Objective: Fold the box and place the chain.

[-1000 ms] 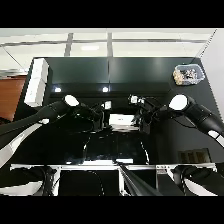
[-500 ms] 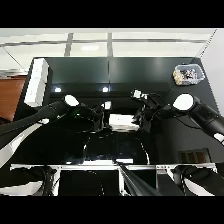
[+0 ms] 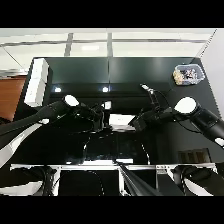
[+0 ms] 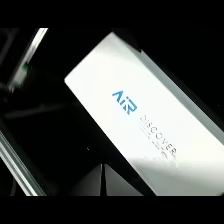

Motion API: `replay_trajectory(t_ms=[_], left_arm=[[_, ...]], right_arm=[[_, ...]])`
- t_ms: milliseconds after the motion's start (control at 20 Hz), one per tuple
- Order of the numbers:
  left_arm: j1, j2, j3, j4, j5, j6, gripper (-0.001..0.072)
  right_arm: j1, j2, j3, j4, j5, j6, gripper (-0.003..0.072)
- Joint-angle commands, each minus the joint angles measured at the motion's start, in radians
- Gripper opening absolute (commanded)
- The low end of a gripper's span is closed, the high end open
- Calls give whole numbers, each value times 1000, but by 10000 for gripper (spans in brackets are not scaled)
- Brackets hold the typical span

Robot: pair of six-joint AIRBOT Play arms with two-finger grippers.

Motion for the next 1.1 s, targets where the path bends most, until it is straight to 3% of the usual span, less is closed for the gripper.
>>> replay_trajectory(t_ms=[0,400,900,1050], left_arm=[[0,-1,1,0,0,0,341],[0,-1,1,0,-1,0,341],[0,-1,1,0,-1,0,341],[0,-1,1,0,0,0,341]], right_arm=[[1,-40,-26,151,-88,54,12],[1,-179,-26,138,-103,53,12],[0,-180,-26,118,-121,53,12],[-22,-158,-12,116,-44,30,11]])
